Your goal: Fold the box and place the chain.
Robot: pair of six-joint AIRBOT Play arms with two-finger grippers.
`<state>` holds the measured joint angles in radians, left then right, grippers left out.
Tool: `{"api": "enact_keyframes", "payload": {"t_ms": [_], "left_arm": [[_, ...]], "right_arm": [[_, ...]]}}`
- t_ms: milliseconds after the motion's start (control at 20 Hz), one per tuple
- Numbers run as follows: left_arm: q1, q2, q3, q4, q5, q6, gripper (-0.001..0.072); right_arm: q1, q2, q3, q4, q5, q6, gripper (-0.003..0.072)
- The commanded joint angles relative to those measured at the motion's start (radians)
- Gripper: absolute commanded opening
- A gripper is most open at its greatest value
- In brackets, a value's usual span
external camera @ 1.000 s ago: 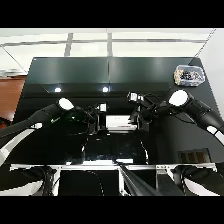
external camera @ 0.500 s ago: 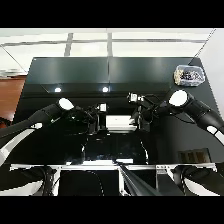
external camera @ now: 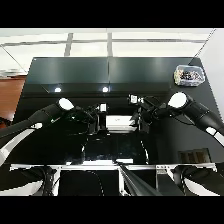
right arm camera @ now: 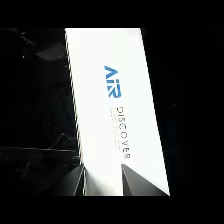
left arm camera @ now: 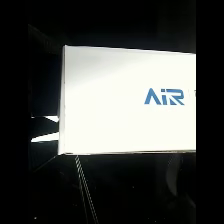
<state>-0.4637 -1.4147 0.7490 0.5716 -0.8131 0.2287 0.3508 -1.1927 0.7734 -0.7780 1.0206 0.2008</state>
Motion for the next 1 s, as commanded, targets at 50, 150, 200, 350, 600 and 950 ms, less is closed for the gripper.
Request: {"api": "enact_keyframes", "payload": {"t_ms": [50, 150, 200, 350, 600, 950], "left_arm": [[0.000, 0.000, 0.000, 0.000, 0.000, -0.002, 0.0402], [0.000, 0.000, 0.000, 0.000, 0.000, -0.001, 0.0402], [0.000, 0.000, 0.000, 0.000, 0.000, -0.001, 0.0402], [0.000, 0.000, 0.000, 0.000, 0.000, -0.002, 0.0402], [0.000, 0.000, 0.000, 0.000, 0.000, -0.002, 0.0402], [0.000, 0.000, 0.000, 0.000, 0.000, -0.001, 0.0402]], "right_arm": [[0.000, 0.004, 0.002, 0.002, -0.004, 0.001, 0.0277], [0.000, 0.030, 0.018, 0.002, -0.003, 0.017, 0.0276], [-0.003, 0.047, 0.023, 0.002, 0.000, 0.034, 0.0276], [-0.008, 0.116, 0.031, 0.007, 0.033, 0.164, 0.0275], [-0.053, 0.137, -0.011, 0.071, 0.119, 0.613, 0.0016], [-0.074, 0.035, -0.054, 0.472, -0.018, 0.806, 0.0017]]}}
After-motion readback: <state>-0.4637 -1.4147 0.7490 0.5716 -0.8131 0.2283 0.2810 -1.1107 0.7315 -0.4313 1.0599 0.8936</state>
